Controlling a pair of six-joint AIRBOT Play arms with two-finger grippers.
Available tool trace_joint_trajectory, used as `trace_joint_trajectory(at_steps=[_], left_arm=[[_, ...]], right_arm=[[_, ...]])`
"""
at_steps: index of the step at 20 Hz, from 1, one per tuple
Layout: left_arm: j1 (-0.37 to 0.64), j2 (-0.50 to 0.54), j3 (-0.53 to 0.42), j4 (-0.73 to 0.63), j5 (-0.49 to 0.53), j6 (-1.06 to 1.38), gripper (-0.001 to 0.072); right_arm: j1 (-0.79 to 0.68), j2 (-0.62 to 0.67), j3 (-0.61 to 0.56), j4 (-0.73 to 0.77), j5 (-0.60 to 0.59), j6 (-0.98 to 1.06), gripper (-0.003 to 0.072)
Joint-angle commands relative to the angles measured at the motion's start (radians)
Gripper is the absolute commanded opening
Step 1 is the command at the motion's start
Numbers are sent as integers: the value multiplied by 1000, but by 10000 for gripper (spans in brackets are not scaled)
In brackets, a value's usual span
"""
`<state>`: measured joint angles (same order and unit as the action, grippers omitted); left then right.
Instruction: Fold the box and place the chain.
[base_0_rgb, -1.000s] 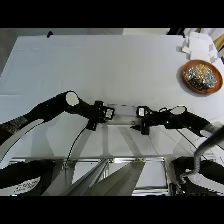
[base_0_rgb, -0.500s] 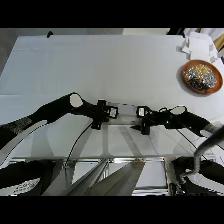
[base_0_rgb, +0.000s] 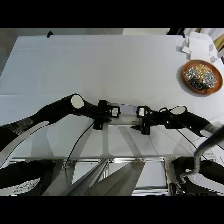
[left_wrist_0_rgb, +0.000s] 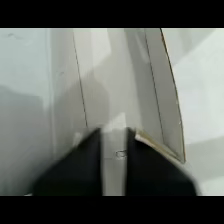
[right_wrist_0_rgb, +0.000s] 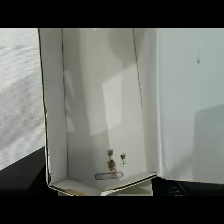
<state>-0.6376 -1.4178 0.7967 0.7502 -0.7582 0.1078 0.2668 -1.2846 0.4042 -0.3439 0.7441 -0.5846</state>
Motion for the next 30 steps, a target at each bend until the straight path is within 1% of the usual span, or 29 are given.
trace_joint_trajectory(at_steps=[1, 4, 5, 8, 10, 11, 14, 16, 18, 21, 23, 26, 30], left_arm=[[27, 36, 0, 45, -59, -234, 6], [94, 116, 0, 55, -113, -419, 6], [122, 148, 0, 55, -146, -497, 6], [232, 237, 0, 56, -285, -686, 5], [319, 271, -1, 74, -365, -780, 5], [363, 275, -8, 80, -385, -821, 5], [450, 258, -80, 72, -372, -911, 6], [458, 221, -131, 35, -336, -940, 6], [435, 155, -135, 1, -338, -986, 6], [380, 58, -136, -2, -335, -1034, 5], [350, 17, -135, -3, -314, -1057, 5], [319, 6, -135, -29, -269, -1059, 5], [316, 6, -135, -47, -238, -1059, 5]], right_arm=[[1, 1, 0, 1, 0, 0, 326], [1, 1, 0, 1, 0, 0, 326], [1, 1, 0, 0, 0, 0, 326], [1, 1, 0, 1, 0, 0, 326], [1, 1, 0, 0, 0, 0, 326], [1, 1, 0, 1, 0, 0, 326], [1, 1, 0, 1, 0, 0, 326], [1, 1, 0, 1, 0, 0, 326], [1, 1, 0, 1, 0, 0, 326], [1, 1, 0, 1, 0, 0, 326], [1, 1, 0, 0, 0, 0, 326], [1, 1, 0, 1, 0, 0, 326], [1, 1, 0, 1, 0, 0, 326]])
